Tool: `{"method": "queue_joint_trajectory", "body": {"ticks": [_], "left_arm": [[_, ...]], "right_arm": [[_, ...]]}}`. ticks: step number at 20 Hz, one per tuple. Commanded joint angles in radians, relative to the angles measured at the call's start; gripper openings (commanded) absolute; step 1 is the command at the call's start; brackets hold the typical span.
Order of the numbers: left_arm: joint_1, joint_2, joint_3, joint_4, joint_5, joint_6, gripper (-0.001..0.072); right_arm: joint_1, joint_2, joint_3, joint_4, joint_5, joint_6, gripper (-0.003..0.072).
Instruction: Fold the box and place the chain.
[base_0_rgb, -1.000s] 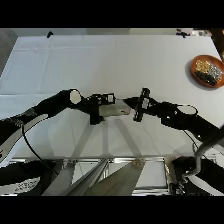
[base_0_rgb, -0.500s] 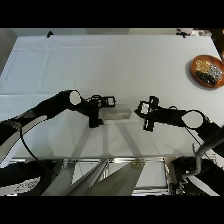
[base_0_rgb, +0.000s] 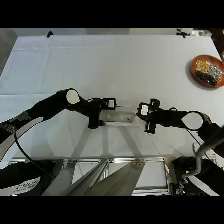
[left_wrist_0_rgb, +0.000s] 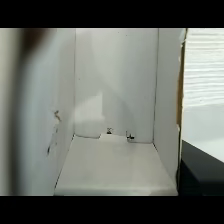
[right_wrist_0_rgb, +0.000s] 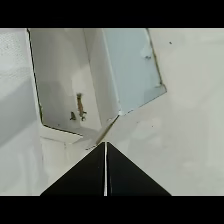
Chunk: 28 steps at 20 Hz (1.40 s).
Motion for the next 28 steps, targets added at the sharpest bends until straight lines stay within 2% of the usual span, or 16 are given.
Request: {"method": "queue_joint_trajectory", "body": {"ticks": [1, 12, 24, 28], "left_arm": [[0.0, -0.022, 0.0, -0.01, 0.03, 0.043, 0.0348], [-0.049, -0.056, 0.0, 0.003, 0.099, 0.111, 0.0348], [-0.049, -0.103, 0.0, -0.016, 0.104, 0.062, 0.0347], [-0.049, -0.103, 0.0, -0.016, 0.104, 0.063, 0.0347]], "right_arm": [[0.001, 0.001, 0.001, -0.004, 0.018, 0.005, 0.001], [0.001, 0.0, 0.001, 0.0, 0.018, 0.005, 0.0011], [0.001, 0.0, 0.001, 0.004, 0.019, 0.005, 0.0011], [0.001, 0.0, 0.001, 0.065, 0.019, 0.0, 0.0011]]}}
